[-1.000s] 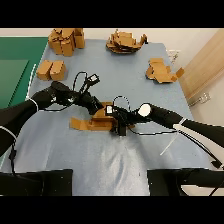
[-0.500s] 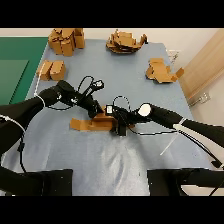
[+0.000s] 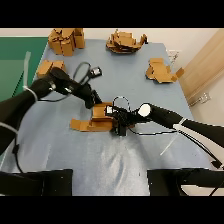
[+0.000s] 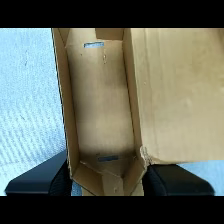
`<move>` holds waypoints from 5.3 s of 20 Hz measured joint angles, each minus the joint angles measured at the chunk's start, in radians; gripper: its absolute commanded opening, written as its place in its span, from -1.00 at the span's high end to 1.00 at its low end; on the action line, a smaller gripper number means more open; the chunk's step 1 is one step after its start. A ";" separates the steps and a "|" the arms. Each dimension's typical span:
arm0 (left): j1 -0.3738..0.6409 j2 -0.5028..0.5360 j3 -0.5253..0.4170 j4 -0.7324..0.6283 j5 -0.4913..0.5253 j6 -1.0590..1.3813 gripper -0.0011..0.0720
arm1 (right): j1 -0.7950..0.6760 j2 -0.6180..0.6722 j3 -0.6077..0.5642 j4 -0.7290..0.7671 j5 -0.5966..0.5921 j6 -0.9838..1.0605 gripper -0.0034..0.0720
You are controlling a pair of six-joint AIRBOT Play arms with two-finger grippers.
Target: Fold the box.
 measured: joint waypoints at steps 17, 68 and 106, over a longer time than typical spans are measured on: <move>-0.032 0.436 -0.513 0.320 0.116 0.017 -0.14 | 0.001 0.000 0.000 0.000 -0.022 0.000 -0.12; -0.172 0.266 -0.548 0.158 0.438 0.231 0.76 | -0.001 0.000 0.000 0.000 -0.027 -0.001 -0.12; -0.126 0.256 -0.537 0.035 0.463 0.353 0.33 | 0.000 0.000 0.000 0.003 -0.034 0.004 -0.12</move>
